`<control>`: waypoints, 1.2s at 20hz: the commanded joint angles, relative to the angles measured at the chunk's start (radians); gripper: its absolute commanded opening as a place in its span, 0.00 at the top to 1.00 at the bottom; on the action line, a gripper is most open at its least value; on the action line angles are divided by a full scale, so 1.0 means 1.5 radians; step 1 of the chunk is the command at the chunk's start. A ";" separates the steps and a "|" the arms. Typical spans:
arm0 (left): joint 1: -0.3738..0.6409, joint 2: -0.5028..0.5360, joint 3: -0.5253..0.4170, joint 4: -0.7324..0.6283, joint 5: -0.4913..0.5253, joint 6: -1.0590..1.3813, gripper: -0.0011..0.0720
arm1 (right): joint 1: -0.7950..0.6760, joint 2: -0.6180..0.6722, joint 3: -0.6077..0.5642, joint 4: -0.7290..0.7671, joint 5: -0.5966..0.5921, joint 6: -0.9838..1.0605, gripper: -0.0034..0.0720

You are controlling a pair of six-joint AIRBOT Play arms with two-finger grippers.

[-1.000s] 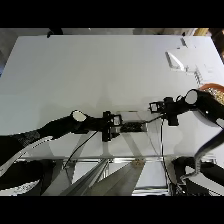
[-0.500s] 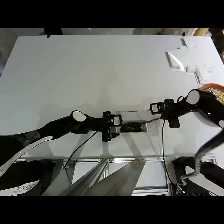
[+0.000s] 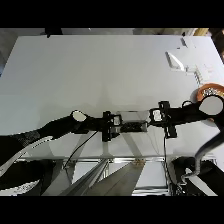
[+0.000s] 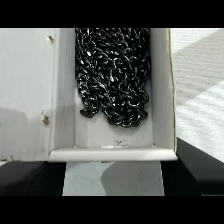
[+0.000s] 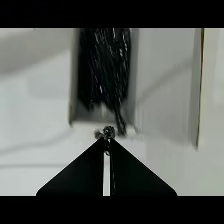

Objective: Fold the box and place the chain.

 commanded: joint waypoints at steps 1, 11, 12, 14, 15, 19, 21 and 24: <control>0.000 0.001 0.000 0.000 0.000 0.000 0.56 | 0.061 0.030 0.000 0.126 -0.012 0.003 0.93; 0.000 0.001 0.000 0.000 0.000 0.000 0.56 | 0.168 -0.015 0.000 0.081 -0.200 0.070 0.93; 0.000 0.001 0.000 0.000 0.000 0.000 0.56 | 0.168 -0.020 0.000 0.067 -0.199 0.080 0.93; 0.000 0.001 0.000 0.000 0.000 0.000 0.56 | 0.168 -0.029 0.000 0.059 -0.195 0.092 0.93; 0.000 0.001 0.000 0.000 0.000 0.000 0.56 | 0.168 -0.033 0.000 0.060 -0.194 0.092 0.93; 0.000 0.001 0.000 0.000 0.000 0.000 0.56 | 0.168 -0.039 0.012 0.059 -0.177 0.092 0.59; 0.000 0.001 0.000 0.000 0.000 0.000 0.56 | 0.168 -0.049 0.062 0.042 -0.115 0.117 0.63; 0.000 0.001 0.000 0.000 0.000 0.000 0.56 | 0.168 -0.093 0.187 -0.060 -0.057 0.246 0.93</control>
